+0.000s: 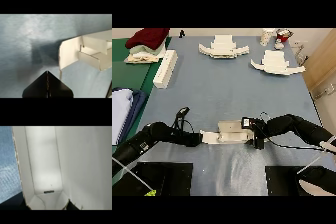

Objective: Fold the box.

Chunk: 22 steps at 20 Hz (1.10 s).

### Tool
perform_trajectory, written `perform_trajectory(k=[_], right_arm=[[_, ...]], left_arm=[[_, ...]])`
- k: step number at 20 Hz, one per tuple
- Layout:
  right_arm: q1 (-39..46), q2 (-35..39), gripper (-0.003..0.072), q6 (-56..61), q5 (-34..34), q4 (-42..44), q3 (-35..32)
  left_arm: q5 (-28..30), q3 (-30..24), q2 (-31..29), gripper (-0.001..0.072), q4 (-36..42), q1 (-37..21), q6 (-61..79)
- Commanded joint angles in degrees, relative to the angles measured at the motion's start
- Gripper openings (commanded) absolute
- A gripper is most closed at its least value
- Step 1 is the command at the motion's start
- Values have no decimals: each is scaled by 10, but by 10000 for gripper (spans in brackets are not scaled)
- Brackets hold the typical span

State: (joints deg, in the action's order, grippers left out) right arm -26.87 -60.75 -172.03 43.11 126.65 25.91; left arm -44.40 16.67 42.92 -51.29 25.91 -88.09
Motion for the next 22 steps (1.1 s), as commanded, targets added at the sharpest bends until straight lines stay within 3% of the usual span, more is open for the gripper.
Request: perform_trajectory(k=[1, 3, 5, 10, 16, 20, 21, 22], right_arm=[[0, 0, 482, 0, 0, 0, 0], [0, 0, 482, 0, 0, 0, 0], [0, 0, 482, 0, 0, 0, 0], [0, 0, 482, 0, 0, 0, 0], [0, 0, 482, 0, 0, 0, 0], [0, 0, 482, 0, 0, 0, 0], [0, 0, 482, 0, 0, 0, 0], [0, 0, 482, 0, 0, 0, 0]], left_arm=[[112, -9, 45, 16, 79, 80, 3], [151, -2, 56, 16, 102, 120, 16], [154, 17, 56, 16, 101, 139, 38], [149, 59, 56, 16, 86, 127, 39], [45, 113, 56, 17, 75, 82, 39], [34, 120, 57, 19, 76, 82, 39], [33, 120, 57, 190, 76, 82, 39], [31, 120, 57, 538, 76, 82, 38]])
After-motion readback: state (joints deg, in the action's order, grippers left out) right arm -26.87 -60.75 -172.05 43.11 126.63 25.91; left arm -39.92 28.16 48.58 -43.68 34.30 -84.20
